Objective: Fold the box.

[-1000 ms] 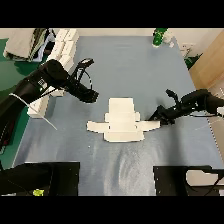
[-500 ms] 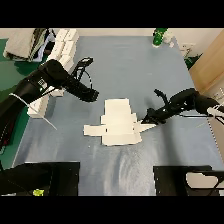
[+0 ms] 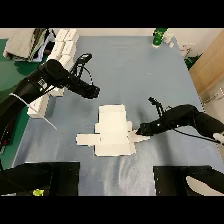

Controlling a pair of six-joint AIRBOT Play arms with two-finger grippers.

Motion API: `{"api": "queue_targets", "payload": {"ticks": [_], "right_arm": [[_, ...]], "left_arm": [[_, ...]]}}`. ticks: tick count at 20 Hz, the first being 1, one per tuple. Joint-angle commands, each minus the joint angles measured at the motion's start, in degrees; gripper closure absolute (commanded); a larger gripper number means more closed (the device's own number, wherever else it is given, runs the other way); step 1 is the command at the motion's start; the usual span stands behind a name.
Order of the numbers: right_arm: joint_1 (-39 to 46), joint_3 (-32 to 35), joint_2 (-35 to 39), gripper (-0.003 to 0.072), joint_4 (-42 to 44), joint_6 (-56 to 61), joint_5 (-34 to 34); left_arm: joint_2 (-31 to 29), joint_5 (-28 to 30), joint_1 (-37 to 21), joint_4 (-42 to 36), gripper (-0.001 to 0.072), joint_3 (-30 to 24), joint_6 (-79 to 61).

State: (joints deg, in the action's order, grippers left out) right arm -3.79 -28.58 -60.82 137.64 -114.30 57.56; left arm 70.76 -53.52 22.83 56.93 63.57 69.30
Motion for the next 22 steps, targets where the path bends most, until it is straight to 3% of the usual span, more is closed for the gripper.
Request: {"api": "queue_targets", "payload": {"ticks": [1,4,7,10,11,12,16,22], "right_arm": [[-3.41,5.38,8.02,0.0685,-0.33,2.80,-7.17],[-4.17,7.23,11.82,0.0684,-1.36,2.89,-7.54],[-4.20,9.16,13.68,0.0684,-2.16,2.86,-7.54],[-4.20,10.97,14.19,0.0684,-2.14,2.86,-7.39],[-4.20,10.99,14.47,0.0685,-1.99,2.84,-7.50],[-4.17,10.95,14.82,0.0685,-1.75,2.84,-8.20],[-4.20,10.93,14.75,0.0685,-1.51,2.86,-8.94],[-4.17,10.91,14.71,0.0685,-1.36,2.49,-8.83]], "left_arm": [[0.02,4.11,0.04,-1.14,0.0697,0.07,1.27],[-0.07,1.73,-0.26,-2.78,0.0696,0.07,-1.62],[-0.04,-9.62,-5.18,-2.47,0.0696,-1.31,-4.48],[-0.02,-16.59,-11.67,-3.98,0.0691,-7.19,-6.19],[-0.02,-16.70,-12.74,-6.21,0.0472,-8.66,-7.96],[0.00,-16.06,-13.20,-8.72,0.0186,-9.60,-8.52],[2.78,-15.65,-12.90,-16.06,0.0186,-9.68,-17.94],[15.08,-19.43,-12.79,-27.69,0.0186,-6.43,-28.00]]}}
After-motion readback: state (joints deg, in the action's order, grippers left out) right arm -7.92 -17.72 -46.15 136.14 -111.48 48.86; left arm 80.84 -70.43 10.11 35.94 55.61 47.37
